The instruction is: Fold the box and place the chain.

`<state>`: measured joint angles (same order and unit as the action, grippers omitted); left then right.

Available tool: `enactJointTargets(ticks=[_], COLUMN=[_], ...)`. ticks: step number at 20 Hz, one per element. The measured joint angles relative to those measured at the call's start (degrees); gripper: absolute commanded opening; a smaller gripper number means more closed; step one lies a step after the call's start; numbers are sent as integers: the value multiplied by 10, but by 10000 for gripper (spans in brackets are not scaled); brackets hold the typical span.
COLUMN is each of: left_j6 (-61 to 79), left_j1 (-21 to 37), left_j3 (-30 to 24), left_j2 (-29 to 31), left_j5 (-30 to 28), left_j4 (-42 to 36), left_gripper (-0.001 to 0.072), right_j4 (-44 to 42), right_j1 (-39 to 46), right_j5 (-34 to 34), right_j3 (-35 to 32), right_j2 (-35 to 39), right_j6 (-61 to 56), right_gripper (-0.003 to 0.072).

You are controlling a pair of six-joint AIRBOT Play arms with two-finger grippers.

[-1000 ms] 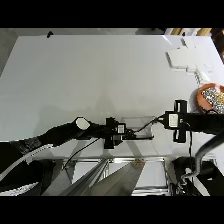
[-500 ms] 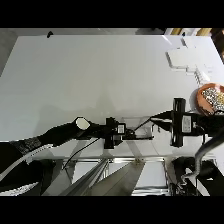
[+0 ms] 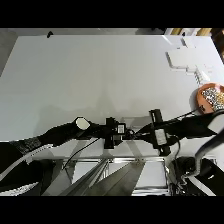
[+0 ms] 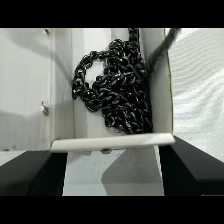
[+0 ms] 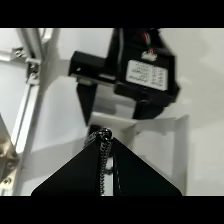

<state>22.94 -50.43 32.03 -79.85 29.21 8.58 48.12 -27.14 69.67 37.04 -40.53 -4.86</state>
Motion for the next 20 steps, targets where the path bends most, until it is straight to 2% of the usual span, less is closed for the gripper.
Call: enactJointTargets(ticks=[1,2,3,5,8,10,11,16,19,20], left_j6=[0,0,0,0,0,0,0,0,0,0], left_j1=[0,0,0,0,0,0,0,0,0,0], left_j3=[0,0,0,0,0,0,0,0,0,0], left_j2=[0,0,0,0,0,0,0,0,0,0], left_j5=[0,0,0,0,0,0,0,0,0,0], left_j4=[0,0,0,0,0,0,0,0,0,0], left_gripper=[207,207,207,207,207,207,207,207,207,207], right_j4=[8,17,24,41,64,89,104,150,163,166], right_j1=[-8,-14,-17,-15,14,52,77,184,209,213], right_j5=[-3,-8,-16,-25,-24,-3,13,48,23,13], right_j3=[-1,-2,-2,-2,-2,-2,-2,-26,-61,-71], right_j2=[-19,-38,-50,-61,-36,-9,2,16,-8,-21], right_j6=[0,0,2,2,2,2,2,4,23,33], right_gripper=[98,207,225,223,221,208,171,172,193,237])
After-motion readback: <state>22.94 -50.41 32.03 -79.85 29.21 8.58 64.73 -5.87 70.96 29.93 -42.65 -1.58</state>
